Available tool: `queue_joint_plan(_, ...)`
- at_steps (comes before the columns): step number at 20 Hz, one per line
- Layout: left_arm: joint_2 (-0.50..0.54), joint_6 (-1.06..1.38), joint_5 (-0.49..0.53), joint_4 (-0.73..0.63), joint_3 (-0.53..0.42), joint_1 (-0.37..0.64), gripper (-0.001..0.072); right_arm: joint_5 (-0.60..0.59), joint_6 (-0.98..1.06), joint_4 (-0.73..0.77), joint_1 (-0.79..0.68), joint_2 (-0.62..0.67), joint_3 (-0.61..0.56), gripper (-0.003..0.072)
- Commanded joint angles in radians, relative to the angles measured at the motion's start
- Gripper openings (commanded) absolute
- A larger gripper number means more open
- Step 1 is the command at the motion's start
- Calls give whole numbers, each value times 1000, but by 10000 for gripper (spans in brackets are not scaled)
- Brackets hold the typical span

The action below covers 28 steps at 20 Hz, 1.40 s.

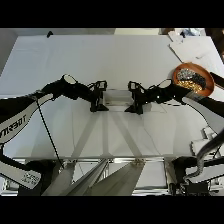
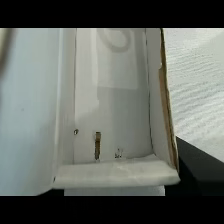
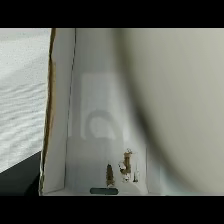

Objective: Fold the box and place the chain.

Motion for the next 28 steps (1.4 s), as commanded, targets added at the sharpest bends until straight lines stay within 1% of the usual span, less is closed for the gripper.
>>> queue_joint_plan(1,-1,0,0,0,0,0,276,0,0,5,0,0,0,641)
queue_joint_plan(2,-1,0,0,0,0,0,276,-14,0,-7,0,5,0,671)
queue_joint_plan(3,-1,0,0,0,0,0,276,-16,0,-30,0,13,0,671)
queue_joint_plan(5,-1,0,0,0,0,0,276,-2,27,-137,0,50,0,657)
queue_joint_plan(8,-1,0,0,0,0,0,276,-3,164,-309,-5,128,0,637)
queue_joint_plan(11,-1,0,0,0,0,0,276,9,197,-332,-40,192,0,636)
queue_joint_plan(12,-1,0,0,0,0,0,276,30,197,-332,-53,212,0,597)
queue_joint_plan(14,-1,0,0,0,0,0,276,73,217,-332,-69,249,0,579)
queue_joint_plan(15,-1,0,0,0,0,0,276,78,266,-331,-69,263,0,500)
queue_joint_plan(16,-1,0,0,0,0,0,276,98,317,-315,-68,276,0,321)
queue_joint_plan(17,-1,0,0,0,0,0,276,129,329,-301,-68,287,0,126)
queue_joint_plan(18,-1,0,0,0,0,0,276,165,327,-294,-68,295,0,14)
queue_joint_plan(20,-1,0,0,0,0,0,276,210,326,-257,-68,304,0,13)
queue_joint_plan(21,-1,0,0,0,0,0,276,213,327,-217,-68,304,0,13)
queue_joint_plan(23,-1,0,0,0,0,0,276,190,327,-75,-68,304,0,12)
queue_joint_plan(24,-1,0,0,0,0,0,276,158,327,2,-65,304,0,12)
queue_joint_plan(25,-1,0,0,0,0,0,276,92,327,44,-56,303,0,12)
queue_joint_plan(28,-1,0,0,0,0,0,276,-159,329,62,4,288,0,12)
